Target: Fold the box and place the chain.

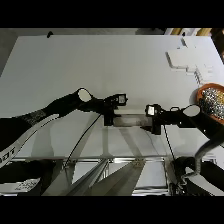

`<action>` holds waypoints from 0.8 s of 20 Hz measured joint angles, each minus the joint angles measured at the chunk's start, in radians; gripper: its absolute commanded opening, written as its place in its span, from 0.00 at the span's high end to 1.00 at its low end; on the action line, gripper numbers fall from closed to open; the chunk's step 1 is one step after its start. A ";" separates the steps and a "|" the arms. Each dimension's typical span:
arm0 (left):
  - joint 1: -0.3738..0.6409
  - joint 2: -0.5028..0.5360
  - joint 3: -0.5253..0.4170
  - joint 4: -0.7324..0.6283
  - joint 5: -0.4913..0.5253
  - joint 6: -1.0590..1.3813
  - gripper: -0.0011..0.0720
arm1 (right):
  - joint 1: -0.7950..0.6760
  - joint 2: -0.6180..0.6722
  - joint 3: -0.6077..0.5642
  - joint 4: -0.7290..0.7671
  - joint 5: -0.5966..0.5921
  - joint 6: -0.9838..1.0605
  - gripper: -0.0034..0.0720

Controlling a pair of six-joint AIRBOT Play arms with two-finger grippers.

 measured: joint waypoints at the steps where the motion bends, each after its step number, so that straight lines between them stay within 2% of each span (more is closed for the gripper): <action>1: 0.000 0.000 0.000 0.000 0.000 0.000 0.97 | -0.002 -0.021 0.003 0.007 0.006 -0.009 0.09; 14: 0.000 0.000 0.000 0.000 0.000 0.000 0.97 | -0.005 -0.103 0.010 0.086 0.041 -0.125 0.12; 15: 0.000 0.000 0.000 0.000 0.000 0.000 0.97 | -0.005 -0.108 0.010 0.089 0.041 -0.126 0.18; 16: 0.000 0.000 0.000 0.000 0.000 0.000 0.97 | -0.005 -0.116 0.011 0.091 0.039 -0.129 0.32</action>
